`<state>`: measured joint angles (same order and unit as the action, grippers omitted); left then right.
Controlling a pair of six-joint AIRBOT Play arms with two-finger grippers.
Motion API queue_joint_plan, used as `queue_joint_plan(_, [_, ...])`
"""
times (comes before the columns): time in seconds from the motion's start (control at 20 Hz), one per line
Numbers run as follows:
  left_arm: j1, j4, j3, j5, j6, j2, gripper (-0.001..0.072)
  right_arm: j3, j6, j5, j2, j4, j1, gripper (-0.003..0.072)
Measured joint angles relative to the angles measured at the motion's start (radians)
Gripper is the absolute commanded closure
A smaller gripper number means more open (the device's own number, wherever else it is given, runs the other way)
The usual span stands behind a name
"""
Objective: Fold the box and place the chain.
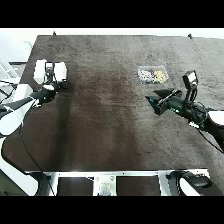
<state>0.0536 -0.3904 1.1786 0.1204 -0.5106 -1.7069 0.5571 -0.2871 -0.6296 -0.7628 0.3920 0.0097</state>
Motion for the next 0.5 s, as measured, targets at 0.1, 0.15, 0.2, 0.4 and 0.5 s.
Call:
queue_joint_plan(0.1, [0.0, 0.0, 0.0, 0.0, 0.0, 0.0, 0.0689, 0.001, 0.0, 0.018, 0.042, 0.0, 0.0, 0.0674])
queue_joint_plan(0.15, [0.0, 0.0, 0.0, 0.0, 0.0, 0.0, 0.0689, 0.001, 0.0, 0.025, 0.063, 0.0, 0.0, 0.0674])
queue_joint_plan(0.2, [0.0, 0.0, 0.0, 0.0, 0.0, 0.0, 0.069, 0.001, 0.0, 0.032, 0.087, 0.001, 0.0, 0.0675])
queue_joint_plan(0.4, [0.0, 0.0, 0.0, 0.0, 0.0, 0.0, 0.0691, -0.012, 0.0, 0.086, 0.188, 0.002, 0.0, 0.0675])
queue_joint_plan(0.5, [0.0, 0.0, 0.0, 0.0, 0.0, 0.0, 0.0691, -0.035, 0.0, 0.136, 0.25, 0.002, 0.0, 0.0675])
